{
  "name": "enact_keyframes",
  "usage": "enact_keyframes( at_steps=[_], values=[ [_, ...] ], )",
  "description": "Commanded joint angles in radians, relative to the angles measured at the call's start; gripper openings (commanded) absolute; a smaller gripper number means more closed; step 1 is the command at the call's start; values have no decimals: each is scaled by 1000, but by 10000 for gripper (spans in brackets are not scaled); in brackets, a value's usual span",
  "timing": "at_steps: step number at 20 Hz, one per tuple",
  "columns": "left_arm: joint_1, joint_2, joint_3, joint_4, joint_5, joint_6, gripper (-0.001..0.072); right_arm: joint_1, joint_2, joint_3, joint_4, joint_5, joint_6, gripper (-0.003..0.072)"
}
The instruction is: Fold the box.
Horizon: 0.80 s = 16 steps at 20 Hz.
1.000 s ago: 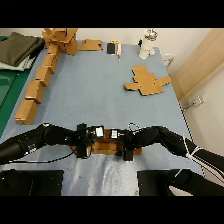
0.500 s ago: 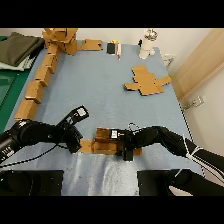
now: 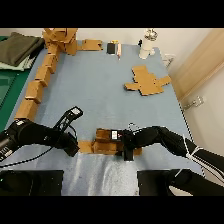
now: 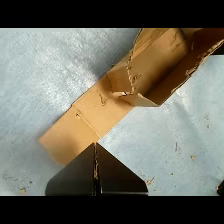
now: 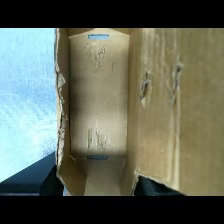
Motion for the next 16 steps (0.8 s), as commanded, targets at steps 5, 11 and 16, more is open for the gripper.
enact_keyframes(
  at_steps=[5,11,16],
  values=[
    [2,1,1,2,-15,-28,13,0,1,2,9,-35,-67,519],
    [4,-6,1,50,-18,-39,13,0,1,10,8,-35,-68,519],
    [185,-86,-10,119,-135,-271,13,0,1,10,9,-36,-67,518]
  ],
)
